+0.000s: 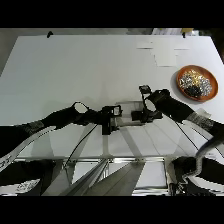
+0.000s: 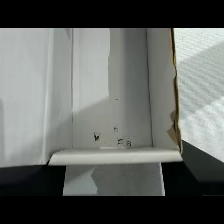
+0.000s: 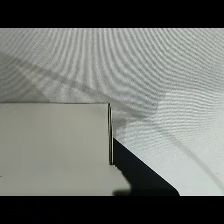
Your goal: Fold the box and place the chain.
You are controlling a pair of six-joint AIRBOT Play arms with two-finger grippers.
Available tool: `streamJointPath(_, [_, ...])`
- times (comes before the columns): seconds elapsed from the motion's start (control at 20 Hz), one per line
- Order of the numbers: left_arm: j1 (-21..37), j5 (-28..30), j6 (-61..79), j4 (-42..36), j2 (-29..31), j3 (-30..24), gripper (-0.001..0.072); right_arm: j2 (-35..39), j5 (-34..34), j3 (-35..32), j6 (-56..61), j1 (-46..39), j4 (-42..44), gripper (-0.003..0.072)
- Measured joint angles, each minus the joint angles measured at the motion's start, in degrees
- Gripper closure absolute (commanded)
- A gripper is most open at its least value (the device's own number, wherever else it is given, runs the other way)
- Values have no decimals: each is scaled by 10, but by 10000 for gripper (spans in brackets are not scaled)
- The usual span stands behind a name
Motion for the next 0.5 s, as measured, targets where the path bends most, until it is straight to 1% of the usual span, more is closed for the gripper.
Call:
streamJointPath(0.05, [0,0,0,0,0,0,609,-1,1,0,-1,0,0,605])
streamJointPath(0.1, [0,0,0,0,0,0,609,-4,0,-1,-1,0,1,479])
streamJointPath(0.15, [0,0,0,0,0,0,609,-6,2,-1,-2,0,1,466])
streamJointPath(0.3, [0,0,0,0,0,0,609,-6,-2,-1,-3,0,4,486])
streamJointPath(0.35, [0,0,0,0,0,0,609,-7,-2,-1,-3,0,3,514])
streamJointPath(0.45, [0,0,0,0,0,0,609,-7,-2,-1,-3,0,3,534])
streamJointPath(0.5, [0,0,0,0,0,0,609,-8,-2,-1,-3,0,3,623])
